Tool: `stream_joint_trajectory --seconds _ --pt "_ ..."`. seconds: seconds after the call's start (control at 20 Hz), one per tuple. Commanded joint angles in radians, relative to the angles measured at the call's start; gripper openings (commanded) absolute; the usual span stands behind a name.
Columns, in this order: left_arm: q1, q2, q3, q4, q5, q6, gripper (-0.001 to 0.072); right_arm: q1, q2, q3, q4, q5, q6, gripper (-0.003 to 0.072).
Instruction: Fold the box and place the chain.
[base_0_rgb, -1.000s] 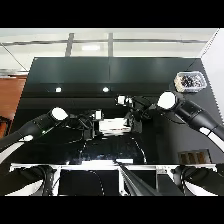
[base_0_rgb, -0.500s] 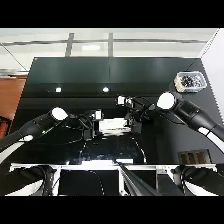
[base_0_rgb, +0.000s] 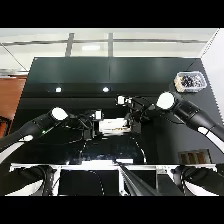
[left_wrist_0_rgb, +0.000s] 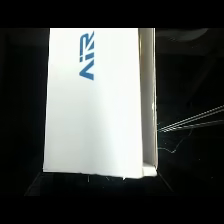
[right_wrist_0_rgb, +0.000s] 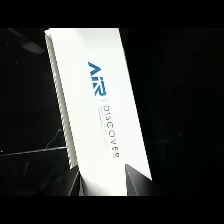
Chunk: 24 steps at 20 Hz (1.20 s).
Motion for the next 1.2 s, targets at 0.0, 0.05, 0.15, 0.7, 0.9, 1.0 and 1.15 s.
stream_joint_trajectory --seconds 0.0,0.05,0.15,0.7,0.9,1.0,1.15 --pt "0.0 0.0 0.001 0.0 0.001 -0.001 0.0483 0.001 -0.001 0.0 0.0 0.024 0.001 0.0314" --pt "0.0 0.0 0.001 0.0 0.001 -0.001 0.0483 0.001 -0.001 0.0 0.0 0.024 0.001 0.0314" --pt "0.0 0.0 0.001 0.0 0.001 -0.001 0.0483 0.001 -0.001 0.0 -0.001 0.024 0.001 0.0315" --pt "0.0 0.0 0.001 0.0 0.001 -0.002 0.0483 0.001 -0.001 0.0 0.0 0.024 0.016 0.0441" --pt "0.0 0.0 0.001 0.0 0.0 -0.002 0.0483 0.001 -0.001 0.0 0.0 0.021 0.016 0.044" --pt "0.0 0.0 0.001 0.0 0.001 -0.002 0.0483 0.001 -0.003 0.0 0.0 0.021 0.016 0.044" --pt "0.0 0.0 0.001 0.0 0.001 -0.001 0.0483 0.001 -0.007 0.0 -0.007 0.009 0.015 0.044"
